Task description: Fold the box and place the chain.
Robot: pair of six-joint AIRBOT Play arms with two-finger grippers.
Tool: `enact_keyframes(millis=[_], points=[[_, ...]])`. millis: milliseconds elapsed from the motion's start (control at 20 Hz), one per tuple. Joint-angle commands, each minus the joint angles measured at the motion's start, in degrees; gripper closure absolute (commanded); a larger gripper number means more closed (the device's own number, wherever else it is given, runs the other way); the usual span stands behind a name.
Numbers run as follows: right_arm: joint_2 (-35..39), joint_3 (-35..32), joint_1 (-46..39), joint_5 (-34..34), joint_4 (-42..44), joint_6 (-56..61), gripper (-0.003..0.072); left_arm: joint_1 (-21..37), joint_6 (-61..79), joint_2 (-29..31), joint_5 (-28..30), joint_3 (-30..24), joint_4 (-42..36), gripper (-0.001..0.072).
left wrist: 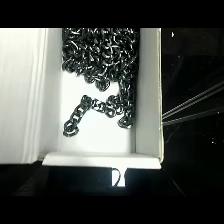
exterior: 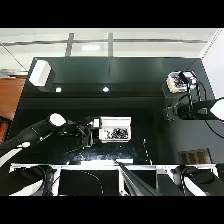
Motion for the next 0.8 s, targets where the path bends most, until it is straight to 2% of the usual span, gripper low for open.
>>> enact_keyframes(millis=[0, 50, 100, 150, 200, 450, 650, 750], points=[[0.0, -0.3, 0.0, -0.4, 1.0, 0.0, 0.0249, -0.9, 0.5, 0.0, 0.9, 0.0, 0.0, -0.0002], [0.0, -0.3, 0.0, -0.4, 1.3, 0.0, 0.0249, -0.9, 0.5, 0.0, 0.9, 0.0, 0.0, 0.0034], [0.0, -0.3, 0.1, -0.6, 1.8, 0.0, 0.0248, -0.9, 0.5, 0.0, 1.0, 0.0, 0.0, 0.0139], [0.0, -0.3, 0.4, -1.2, 2.3, 0.0, 0.0232, -0.9, 0.5, 0.0, 1.0, 0.0, 0.0, 0.0275], [0.0, -0.3, 1.0, -2.3, 3.1, 0.0, -0.0027, -0.9, 0.5, 0.0, 1.0, 0.0, 0.0, 0.035], [-4.9, -0.2, 5.6, -10.5, 13.6, -2.6, -0.0021, -0.9, 0.5, 0.0, 1.0, 0.0, 0.0, 0.0353], [-14.5, 2.3, 8.2, -16.2, 27.5, -15.2, -0.002, -0.9, 0.5, 0.0, 1.1, 0.0, 0.0, 0.0353], [-18.8, 3.6, 8.7, -15.5, 33.3, -22.3, -0.002, -0.9, 0.5, 0.0, 1.1, 0.0, 0.0, 0.0353]])
